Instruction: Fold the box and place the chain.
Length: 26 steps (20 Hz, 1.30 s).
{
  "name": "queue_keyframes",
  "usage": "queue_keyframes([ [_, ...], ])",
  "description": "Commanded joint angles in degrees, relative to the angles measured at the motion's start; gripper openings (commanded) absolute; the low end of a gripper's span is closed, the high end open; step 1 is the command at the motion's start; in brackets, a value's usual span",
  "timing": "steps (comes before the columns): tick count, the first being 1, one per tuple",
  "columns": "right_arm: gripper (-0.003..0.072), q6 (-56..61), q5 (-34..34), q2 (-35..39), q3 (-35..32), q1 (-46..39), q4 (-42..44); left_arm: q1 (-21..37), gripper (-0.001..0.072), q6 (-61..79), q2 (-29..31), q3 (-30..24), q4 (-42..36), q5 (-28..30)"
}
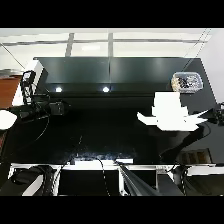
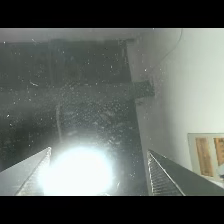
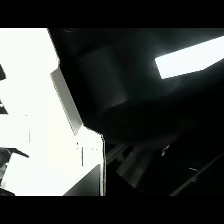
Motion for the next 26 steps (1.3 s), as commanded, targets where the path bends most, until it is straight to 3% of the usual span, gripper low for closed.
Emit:
queue_keyframes([
  [1,0.0018,0.8,-0.8,4.0,-1.2,2.6,3.1,0.1,0.0671,-0.2,0.0,0.2,-0.3,-1.4],
  [9,0.0018,5.6,-4.8,18.7,-15.0,12.1,4.6,0.0,0.0673,0.1,-0.2,0.2,-6.7,-2.3],
  [13,0.0018,5.8,-7.3,25.7,-20.6,20.3,10.9,-0.1,0.0673,0.5,-2.5,0.2,-12.0,-4.3],
  [16,0.0018,5.7,-18.2,32.5,-24.9,28.8,13.9,-1.0,0.0673,1.0,-6.9,-0.6,-19.6,-4.2],
  [21,0.0018,3.3,-28.9,46.8,-31.7,45.8,15.6,-4.0,0.0674,6.8,-17.5,-0.6,-28.4,-3.7],
  [24,0.0018,5.5,-30.3,53.2,-34.8,49.5,12.0,-4.7,0.0675,7.7,-23.5,-0.6,-30.7,-1.2],
  [26,0.0018,5.0,-32.1,55.5,-36.3,50.8,10.9,-5.2,0.0675,15.8,-26.7,-0.6,-37.5,-2.1],
])
